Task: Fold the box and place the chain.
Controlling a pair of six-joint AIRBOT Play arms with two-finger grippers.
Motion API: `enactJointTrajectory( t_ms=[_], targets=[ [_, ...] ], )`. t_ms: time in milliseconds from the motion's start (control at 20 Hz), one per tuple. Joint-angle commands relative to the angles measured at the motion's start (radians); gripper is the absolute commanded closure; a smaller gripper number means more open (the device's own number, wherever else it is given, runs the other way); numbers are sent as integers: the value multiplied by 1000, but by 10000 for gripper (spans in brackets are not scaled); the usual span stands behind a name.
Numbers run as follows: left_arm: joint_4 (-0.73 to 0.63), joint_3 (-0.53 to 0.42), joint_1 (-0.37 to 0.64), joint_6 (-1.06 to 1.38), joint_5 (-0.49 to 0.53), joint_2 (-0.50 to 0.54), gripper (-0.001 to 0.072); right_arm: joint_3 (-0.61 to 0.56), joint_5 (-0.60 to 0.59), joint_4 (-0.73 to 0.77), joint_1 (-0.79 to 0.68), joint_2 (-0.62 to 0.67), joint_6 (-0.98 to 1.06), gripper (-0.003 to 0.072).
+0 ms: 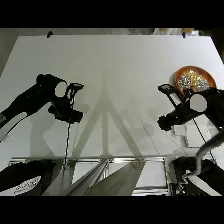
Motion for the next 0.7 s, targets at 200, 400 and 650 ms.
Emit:
enactJointTrajectory(
  t_ms=[200, 400, 650],
  targets=[
    [0, 0, 0, 0, 0, 1, 436, 0, -35, -397, -14, 1, 80, 282],
    [0, 0, 0, 0, 0, 1, 436, 0, -29, -545, -267, 1, 73, 163],
    [0, 0, 0, 0, 0, 1, 436, 0, -127, -549, -711, -32, -51, 162]
  ],
)
